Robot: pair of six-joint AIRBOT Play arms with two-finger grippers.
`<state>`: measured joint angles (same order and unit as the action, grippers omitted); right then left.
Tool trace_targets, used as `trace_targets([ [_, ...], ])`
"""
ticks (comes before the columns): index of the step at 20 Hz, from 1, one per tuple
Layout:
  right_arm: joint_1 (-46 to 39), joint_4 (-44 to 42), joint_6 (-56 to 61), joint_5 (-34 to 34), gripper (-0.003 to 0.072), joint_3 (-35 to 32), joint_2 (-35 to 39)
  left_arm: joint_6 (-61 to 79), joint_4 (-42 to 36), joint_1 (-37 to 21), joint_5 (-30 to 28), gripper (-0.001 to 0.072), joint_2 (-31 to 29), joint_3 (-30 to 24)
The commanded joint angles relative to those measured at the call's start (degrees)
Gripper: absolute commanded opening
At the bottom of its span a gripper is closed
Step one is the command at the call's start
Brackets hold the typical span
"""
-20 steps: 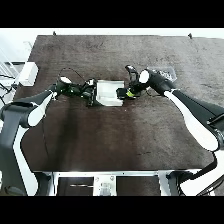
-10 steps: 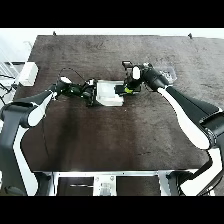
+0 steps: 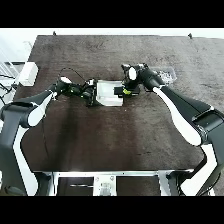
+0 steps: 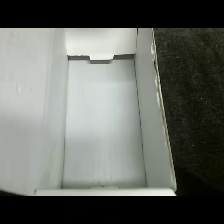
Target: Fold the box and place the chain.
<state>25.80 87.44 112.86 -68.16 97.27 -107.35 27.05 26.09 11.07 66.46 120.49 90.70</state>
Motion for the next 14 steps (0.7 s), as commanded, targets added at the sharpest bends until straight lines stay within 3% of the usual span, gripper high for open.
trace_targets([
  [1,1.0,-0.2,1.8,-0.5,0.0418,2.4,-2.1,0.0,0.0,0.0,0.0,0.0356,0.0,0.0],
  [3,1.6,0.1,1.8,-0.6,0.0347,2.4,-2.5,0.0,0.0,0.0,0.0,0.0355,0.0,0.0],
  [9,1.9,2.9,3.6,-5.6,0.0347,2.4,-2.7,0.0,0.0,0.0,0.0,0.0356,0.0,0.0],
  [10,1.9,2.9,5.1,-5.6,0.0333,2.4,-2.7,0.0,0.0,0.0,0.0,0.0356,0.0,0.0],
  [11,2.0,2.9,6.1,-5.5,0.0260,2.4,-2.7,0.0,0.0,0.0,0.0,0.0356,0.0,0.0],
  [14,2.0,2.9,9.2,-5.4,0.0244,2.4,-2.7,0.0,0.0,0.0,0.0,0.0355,0.0,0.0],
])
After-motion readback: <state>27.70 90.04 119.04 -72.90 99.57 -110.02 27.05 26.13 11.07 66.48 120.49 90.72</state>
